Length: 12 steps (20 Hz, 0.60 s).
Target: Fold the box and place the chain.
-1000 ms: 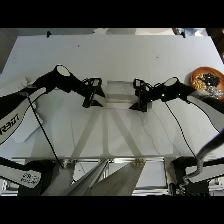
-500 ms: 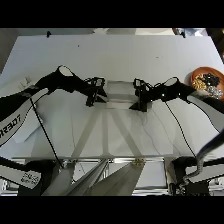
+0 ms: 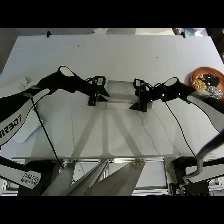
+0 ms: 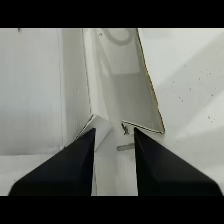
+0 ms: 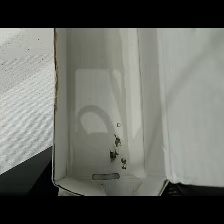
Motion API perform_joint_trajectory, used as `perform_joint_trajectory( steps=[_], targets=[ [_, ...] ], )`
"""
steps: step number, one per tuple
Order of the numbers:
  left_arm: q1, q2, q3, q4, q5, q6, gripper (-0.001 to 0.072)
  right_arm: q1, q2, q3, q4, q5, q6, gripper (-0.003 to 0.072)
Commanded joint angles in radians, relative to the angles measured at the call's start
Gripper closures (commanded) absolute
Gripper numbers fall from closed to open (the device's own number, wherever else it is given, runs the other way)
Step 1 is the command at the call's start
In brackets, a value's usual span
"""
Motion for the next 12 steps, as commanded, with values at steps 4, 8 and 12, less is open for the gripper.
perform_joint_trajectory(
  steps=[4, 8, 12],
  targets=[
    [-0.018, -0.031, 0.000, -0.060, 0.000, -0.008, 0.0284, 0.000, 0.000, 0.001, 0.000, 0.000, 0.000, 0.0323],
    [-0.015, -0.030, 0.000, -0.060, -0.003, -0.067, 0.0525, 0.000, 0.000, 0.001, 0.000, 0.000, 0.000, 0.0323],
    [0.040, -0.004, 0.000, -0.060, -0.078, -0.240, 0.0696, 0.000, 0.000, 0.001, 0.000, 0.000, 0.000, 0.0323]
  ],
)
